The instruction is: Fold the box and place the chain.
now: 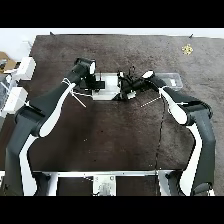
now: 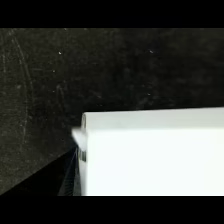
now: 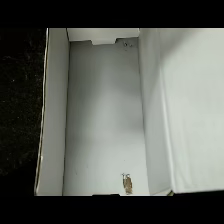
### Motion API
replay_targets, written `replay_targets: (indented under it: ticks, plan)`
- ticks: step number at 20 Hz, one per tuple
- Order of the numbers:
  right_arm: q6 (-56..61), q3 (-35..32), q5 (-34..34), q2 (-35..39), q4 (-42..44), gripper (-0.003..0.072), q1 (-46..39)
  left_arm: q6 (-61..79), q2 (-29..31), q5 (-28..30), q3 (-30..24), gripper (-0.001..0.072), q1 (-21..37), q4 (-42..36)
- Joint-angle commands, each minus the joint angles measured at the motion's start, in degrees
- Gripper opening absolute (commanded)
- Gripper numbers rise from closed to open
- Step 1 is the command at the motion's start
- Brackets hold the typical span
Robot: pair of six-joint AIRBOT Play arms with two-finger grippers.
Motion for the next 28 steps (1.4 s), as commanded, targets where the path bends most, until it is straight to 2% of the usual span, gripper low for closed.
replay_targets:
  ticks: [1, 8, 9, 12, 14, 21, 22, 23, 24, 28]
  plan:
    - [0.0, 0.0, 0.0, 0.0, 0.0, 0.0323, 0.0, -1.2, -1.4, -1.5, 0.9, 0.0282, -0.4, 1.9]
    - [0.0, 0.0, 0.0, 0.0, 0.0, 0.0323, 0.0, -3.7, -2.0, -1.6, 0.9, 0.0269, -0.4, 2.6]
    - [0.0, 0.0, 0.0, 0.0, 0.0, 0.0323, 0.0, -3.7, -2.0, -1.8, 0.9, 0.0182, -0.4, 2.7]
    - [0.0, 0.0, 0.0, 0.0, 0.0, 0.0324, 0.0, -3.7, -2.0, -2.0, 0.9, 0.0180, -0.4, 2.4]
    - [0.0, 0.0, 0.0, 0.0, 0.0, 0.0323, 0.0, -3.7, -2.0, -1.9, 0.9, 0.0011, -0.4, 2.4]
    - [0.0, 0.0, 0.0, 0.0, 0.0, 0.0323, 0.0, -3.6, -2.0, -1.4, 0.9, 0.0014, -0.4, 1.8]
    - [0.0, 0.0, 0.0, 0.0, 0.0, 0.0323, 0.0, -3.5, -2.0, -0.5, 0.9, 0.0198, -0.4, 1.7]
    - [0.0, 0.0, 0.0, 0.0, 0.0, 0.0323, 0.0, -3.0, -2.0, 0.0, 1.0, 0.0542, -0.4, 1.6]
    - [0.0, 0.0, 0.0, 0.0, 0.0, 0.0324, 0.0, -2.0, -1.9, 0.0, 1.0, 0.0601, -0.4, 1.6]
    - [0.0, 0.0, 0.0, 0.0, 0.0, 0.0323, 0.0, -1.6, -0.8, -1.8, 1.1, 0.0601, -0.4, 1.3]
